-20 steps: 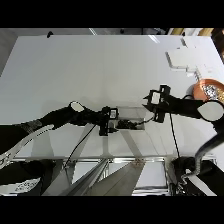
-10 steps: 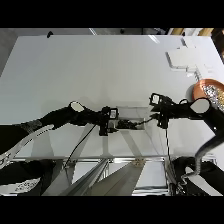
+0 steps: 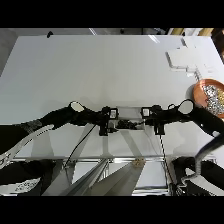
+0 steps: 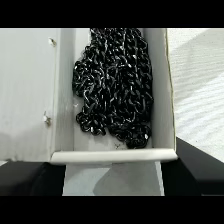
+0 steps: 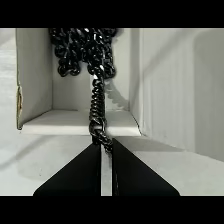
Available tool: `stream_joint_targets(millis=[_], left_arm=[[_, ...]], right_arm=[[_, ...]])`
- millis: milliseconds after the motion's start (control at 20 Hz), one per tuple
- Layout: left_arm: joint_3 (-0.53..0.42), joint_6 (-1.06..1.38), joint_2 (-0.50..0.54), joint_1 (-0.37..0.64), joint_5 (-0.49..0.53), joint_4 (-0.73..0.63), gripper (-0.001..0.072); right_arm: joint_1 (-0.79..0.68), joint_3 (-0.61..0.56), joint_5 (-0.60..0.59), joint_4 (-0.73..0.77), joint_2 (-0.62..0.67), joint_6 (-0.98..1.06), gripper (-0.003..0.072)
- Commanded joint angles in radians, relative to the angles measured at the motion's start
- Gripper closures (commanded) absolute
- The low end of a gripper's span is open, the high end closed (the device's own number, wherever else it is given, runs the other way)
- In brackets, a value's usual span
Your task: Fold the box and place the chain.
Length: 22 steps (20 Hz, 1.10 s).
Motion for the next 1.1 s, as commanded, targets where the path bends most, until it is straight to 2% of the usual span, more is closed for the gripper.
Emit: stream_joint_targets(millis=[0, 100, 250, 400, 500, 650, 750, 900, 1050], left_arm=[[0.000, 0.000, 0.000, 0.000, 0.000, 0.000, 0.0438], [0.000, 0.000, 0.000, 0.000, 0.000, 0.000, 0.0438], [0.000, 0.000, 0.000, 0.000, 0.000, 0.000, 0.0438], [0.000, 0.000, 0.000, 0.000, 0.000, 0.000, 0.0438], [0.000, 0.000, 0.000, 0.000, 0.000, 0.000, 0.0438], [0.000, 0.000, 0.000, 0.000, 0.000, 0.000, 0.0438], [0.000, 0.000, 0.000, 0.000, 0.000, 0.000, 0.0438], [0.000, 0.000, 0.000, 0.000, 0.000, 0.000, 0.0438], [0.000, 0.000, 0.000, 0.000, 0.000, 0.000, 0.0438]], right_arm=[[0.006, 0.000, 0.023, -0.002, -0.002, 0.013, 0.0669], [0.016, 0.000, 0.046, -0.060, 0.039, 0.108, 0.0669], [0.057, 0.000, 0.044, -0.200, 0.177, 0.312, 0.0669], [0.100, 0.000, 0.041, -0.122, 0.326, 0.388, 0.0669], [0.137, 0.000, 0.039, 0.005, 0.378, 0.388, 0.0669], [0.202, 0.000, -0.019, 0.261, 0.375, 0.388, 0.0668], [0.250, 0.000, -0.111, 0.362, 0.355, 0.388, 0.0668], [0.311, 0.000, -0.240, 0.395, 0.301, 0.390, 0.0668], [0.337, 0.001, -0.291, 0.396, 0.225, 0.436, 0.0667]])
